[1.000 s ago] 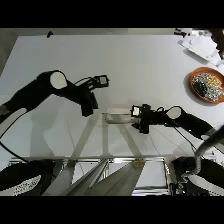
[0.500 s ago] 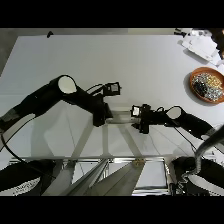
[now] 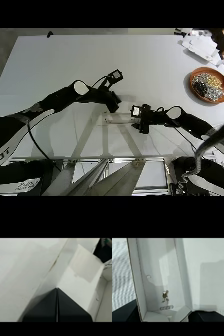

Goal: Fold the box and place the chain.

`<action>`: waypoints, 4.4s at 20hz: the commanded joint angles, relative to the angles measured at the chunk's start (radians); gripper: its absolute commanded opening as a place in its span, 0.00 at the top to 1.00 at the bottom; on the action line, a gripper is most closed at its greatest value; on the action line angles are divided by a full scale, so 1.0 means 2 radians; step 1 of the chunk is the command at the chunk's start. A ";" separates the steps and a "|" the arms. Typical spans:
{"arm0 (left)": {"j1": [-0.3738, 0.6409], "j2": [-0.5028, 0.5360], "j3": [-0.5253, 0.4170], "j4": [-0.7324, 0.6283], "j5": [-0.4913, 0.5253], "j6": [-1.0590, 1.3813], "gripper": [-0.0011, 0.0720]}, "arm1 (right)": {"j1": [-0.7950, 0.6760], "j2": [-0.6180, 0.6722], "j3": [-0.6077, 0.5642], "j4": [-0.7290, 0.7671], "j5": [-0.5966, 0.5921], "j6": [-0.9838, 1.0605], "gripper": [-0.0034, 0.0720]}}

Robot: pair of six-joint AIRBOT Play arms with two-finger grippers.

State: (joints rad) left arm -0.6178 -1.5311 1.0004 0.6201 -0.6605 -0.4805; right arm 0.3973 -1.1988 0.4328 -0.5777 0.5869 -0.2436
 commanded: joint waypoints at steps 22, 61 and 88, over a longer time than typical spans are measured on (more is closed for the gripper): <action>0.080 0.098 0.000 0.238 -0.230 -0.134 0.44 | 0.000 0.001 0.000 0.000 0.000 0.000 0.62; 0.034 0.098 -0.097 0.222 -0.106 0.114 0.97 | 0.000 0.001 0.000 0.000 0.000 0.000 0.62; 0.014 0.092 -0.097 0.151 -0.118 0.175 0.61 | 0.000 0.001 0.000 0.000 0.000 0.000 0.62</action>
State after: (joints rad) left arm -0.5724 -1.3418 0.8070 0.9405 -0.9047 -0.1314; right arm 0.3977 -1.1984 0.4328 -0.5785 0.5865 -0.2447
